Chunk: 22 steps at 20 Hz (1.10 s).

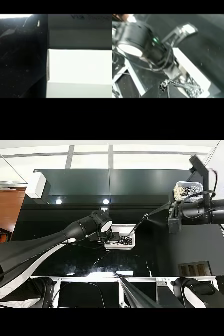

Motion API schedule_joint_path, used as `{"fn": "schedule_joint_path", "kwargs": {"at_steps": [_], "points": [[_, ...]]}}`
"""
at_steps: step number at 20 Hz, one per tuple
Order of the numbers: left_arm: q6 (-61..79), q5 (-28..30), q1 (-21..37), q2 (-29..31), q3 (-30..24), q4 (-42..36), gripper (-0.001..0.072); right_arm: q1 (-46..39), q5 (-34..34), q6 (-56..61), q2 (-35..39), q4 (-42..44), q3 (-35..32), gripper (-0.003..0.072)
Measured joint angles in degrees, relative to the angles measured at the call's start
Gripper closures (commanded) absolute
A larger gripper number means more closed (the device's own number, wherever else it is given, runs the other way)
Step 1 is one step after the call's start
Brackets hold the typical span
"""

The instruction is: Fold the box and place the chain.

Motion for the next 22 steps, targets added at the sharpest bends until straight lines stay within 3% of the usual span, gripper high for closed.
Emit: {"fn": "schedule_joint_path", "kwargs": {"at_steps": [5, 12, 13, 14, 15, 18, 22], "points": [[0.00, 0.00, -0.02, 0.00, 0.00, 0.00, 0.0683, 7.93, -8.33, 2.14, -1.27, -1.07, -6.91, 0.0677], [-0.02, 0.02, -0.02, 0.00, 0.00, 0.00, 0.0683, 14.34, -15.08, 2.71, -5.88, -1.70, -9.22, 0.0670], [0.00, 0.00, -0.02, 0.00, 0.00, 0.00, 0.0683, 14.60, -15.50, 2.75, -6.27, -2.25, -9.31, 0.0644], [-0.02, 0.02, -0.02, 0.00, 0.00, 0.00, 0.0683, 14.80, -16.00, 2.86, -6.51, -2.89, -9.35, 0.0387], [0.00, 0.02, -0.02, 0.00, 0.00, 0.00, 0.0683, 14.91, -16.26, 3.02, -6.69, -3.67, -9.38, 0.0240], [-0.02, 0.02, -0.02, 0.00, 0.00, 0.00, 0.0683, 13.68, -16.02, 3.37, -6.78, -6.99, -9.22, 0.0241], [0.00, 0.04, 0.00, -0.02, 0.00, -0.35, 0.0683, 4.37, -9.90, 3.50, -5.11, -13.14, -7.39, 0.0241]]}}
